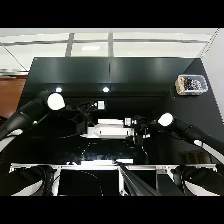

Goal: Fold the box and place the chain.

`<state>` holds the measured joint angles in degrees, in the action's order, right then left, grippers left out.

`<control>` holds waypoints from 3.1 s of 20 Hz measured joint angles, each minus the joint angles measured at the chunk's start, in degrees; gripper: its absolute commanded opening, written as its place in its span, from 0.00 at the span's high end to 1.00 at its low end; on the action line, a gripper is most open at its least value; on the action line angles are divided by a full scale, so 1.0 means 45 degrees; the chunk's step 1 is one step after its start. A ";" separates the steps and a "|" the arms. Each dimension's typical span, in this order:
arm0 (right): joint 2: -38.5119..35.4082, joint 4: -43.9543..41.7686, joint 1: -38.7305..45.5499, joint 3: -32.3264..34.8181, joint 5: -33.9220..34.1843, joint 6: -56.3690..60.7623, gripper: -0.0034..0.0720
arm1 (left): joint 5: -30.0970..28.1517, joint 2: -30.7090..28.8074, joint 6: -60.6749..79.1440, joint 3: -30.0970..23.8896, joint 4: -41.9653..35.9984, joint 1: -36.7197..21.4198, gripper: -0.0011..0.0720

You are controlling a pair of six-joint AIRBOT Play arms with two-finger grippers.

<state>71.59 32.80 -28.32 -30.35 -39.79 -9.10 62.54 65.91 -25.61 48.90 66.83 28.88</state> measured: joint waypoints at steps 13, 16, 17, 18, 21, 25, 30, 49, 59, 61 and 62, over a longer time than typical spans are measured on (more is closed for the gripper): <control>0.0000 0.0019 0.0000 0.0005 -0.0010 0.0010 0.78 | -0.4813 -0.0500 -0.3274 -0.2079 -0.6523 0.0039 0.95; 0.0000 0.0019 0.0000 0.0000 -0.0010 0.0015 0.78 | -0.6504 0.0287 -0.3279 -0.2220 -0.7038 0.0044 0.95; 0.0000 0.0019 0.0000 0.0005 -0.0010 0.0010 0.78 | -0.6649 0.0622 -0.3274 -0.2249 -0.7048 0.0053 0.95; 0.0000 0.0019 0.0000 0.0000 -0.0010 0.0010 0.78 | -0.6659 0.0913 -0.3269 -0.2259 -0.7033 0.0063 0.95; 0.0000 0.0029 0.0000 0.0005 -0.0015 0.0005 0.78 | -0.6135 0.1608 -0.3225 -0.2288 -0.6858 0.0092 0.95; 0.0000 0.0029 0.0000 0.0005 -0.0039 0.0000 0.78 | -0.5557 0.1744 -0.3225 -0.2225 -0.6499 -0.0044 0.95; 0.0000 0.0024 0.0000 0.0005 -0.0024 0.0010 0.79 | -0.3891 -0.0034 -0.3220 -0.2069 -0.5056 -0.0835 0.95; 0.0000 0.0053 0.0000 0.0005 0.0005 0.0010 0.78 | -0.3371 -0.1190 0.5314 -0.3944 -0.3007 -0.0204 0.09; 0.0000 0.0058 0.0000 0.0005 0.0005 0.0010 0.78 | -0.4449 -0.0937 0.5561 -0.3983 -0.4342 0.0661 0.62; 0.0000 0.0073 0.0000 0.0005 0.0005 0.0005 0.78 | -0.4532 -0.0801 0.5561 -0.3983 -0.4979 0.0680 0.62; 0.0000 0.0078 0.0000 0.0005 0.0005 0.0000 0.78 | -0.4580 -0.0670 0.5561 -0.3983 -0.5387 0.0690 0.63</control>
<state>71.59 33.15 -28.32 -30.33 -39.77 -9.10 41.93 62.89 -0.58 30.98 42.59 31.99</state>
